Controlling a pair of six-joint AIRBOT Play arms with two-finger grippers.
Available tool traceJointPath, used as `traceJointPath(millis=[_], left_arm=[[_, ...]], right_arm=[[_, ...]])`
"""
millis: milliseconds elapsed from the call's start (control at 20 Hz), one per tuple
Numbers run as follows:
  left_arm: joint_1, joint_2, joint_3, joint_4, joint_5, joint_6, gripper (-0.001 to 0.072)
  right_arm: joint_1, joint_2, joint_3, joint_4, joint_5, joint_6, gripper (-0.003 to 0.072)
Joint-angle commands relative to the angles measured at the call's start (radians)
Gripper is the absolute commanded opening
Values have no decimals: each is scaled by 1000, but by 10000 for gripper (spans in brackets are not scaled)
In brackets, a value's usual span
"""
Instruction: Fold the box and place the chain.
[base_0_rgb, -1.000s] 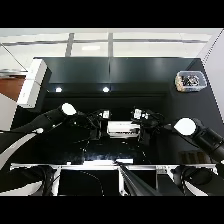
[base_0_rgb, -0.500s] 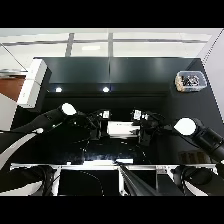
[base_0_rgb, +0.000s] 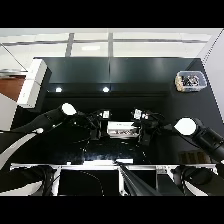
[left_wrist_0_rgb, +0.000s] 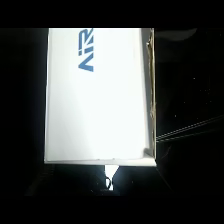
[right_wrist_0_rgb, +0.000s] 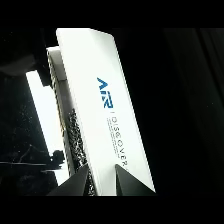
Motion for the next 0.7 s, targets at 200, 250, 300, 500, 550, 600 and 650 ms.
traceJointPath(millis=[200, 250, 300, 500, 550, 600, 650], left_arm=[[0, -1, 0, 0, 0, -1, 371], [0, -1, 0, 0, 0, 0, 371], [0, -1, 0, 0, 0, -1, 371], [0, -1, 0, 0, 0, -1, 371], [0, -1, 0, 0, 0, 0, 371], [0, -1, 0, 0, 0, -1, 371], [0, -1, 0, 0, 0, 0, 371]], right_arm=[[1, 0, 0, 0, 31, 1, 211], [1, 0, 0, 0, 30, 1, 211], [1, 0, 0, 0, 30, 1, 211], [1, 0, 0, 0, 31, 1, 212], [1, 0, 0, 0, 31, 1, 212], [1, 0, 0, 0, 31, 1, 212], [1, 0, 0, 1, 30, 1, 212]])
